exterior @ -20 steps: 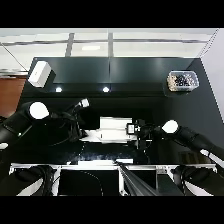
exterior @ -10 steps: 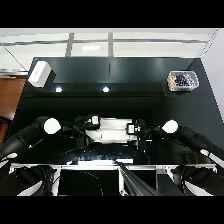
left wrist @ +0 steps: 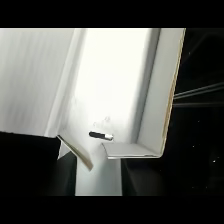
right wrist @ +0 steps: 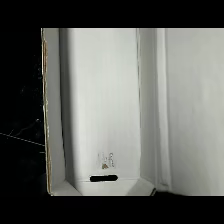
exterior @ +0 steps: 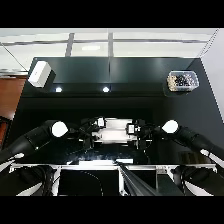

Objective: Fold the box and place the chain.

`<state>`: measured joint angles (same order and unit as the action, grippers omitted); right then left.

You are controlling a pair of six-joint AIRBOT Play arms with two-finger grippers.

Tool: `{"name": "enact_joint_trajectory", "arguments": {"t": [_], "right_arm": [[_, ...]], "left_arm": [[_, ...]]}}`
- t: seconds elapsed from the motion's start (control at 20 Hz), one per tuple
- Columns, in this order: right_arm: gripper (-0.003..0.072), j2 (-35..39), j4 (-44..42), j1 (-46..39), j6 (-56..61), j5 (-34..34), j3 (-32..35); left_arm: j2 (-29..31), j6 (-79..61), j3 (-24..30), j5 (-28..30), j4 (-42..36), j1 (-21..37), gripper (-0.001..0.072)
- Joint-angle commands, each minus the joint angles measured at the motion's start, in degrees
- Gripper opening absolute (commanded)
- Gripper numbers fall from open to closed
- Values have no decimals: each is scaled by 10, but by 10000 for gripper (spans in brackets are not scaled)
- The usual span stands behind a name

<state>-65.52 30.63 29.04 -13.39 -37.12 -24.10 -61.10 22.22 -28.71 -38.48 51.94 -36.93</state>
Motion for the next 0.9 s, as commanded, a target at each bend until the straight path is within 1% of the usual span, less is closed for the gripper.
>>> {"name": "enact_joint_trajectory", "arguments": {"t": [0.0,0.25,0.45,0.75,0.8,0.85], "right_arm": [[400,0,0,0,0,0,0],[401,0,0,0,0,0,0],[401,0,0,0,0,1,0],[401,0,0,0,0,1,0],[400,0,0,0,0,1,0],[401,0,0,0,0,1,0]], "left_arm": [[-2,0,0,5,-21,-6,266],[-2,-2,0,13,-64,-9,265],[-2,-2,0,68,-64,-35,265],[-3,-2,1,47,-64,-37,254],[-3,-2,1,50,-64,-37,264],[-4,-2,1,54,-64,-37,316]]}}
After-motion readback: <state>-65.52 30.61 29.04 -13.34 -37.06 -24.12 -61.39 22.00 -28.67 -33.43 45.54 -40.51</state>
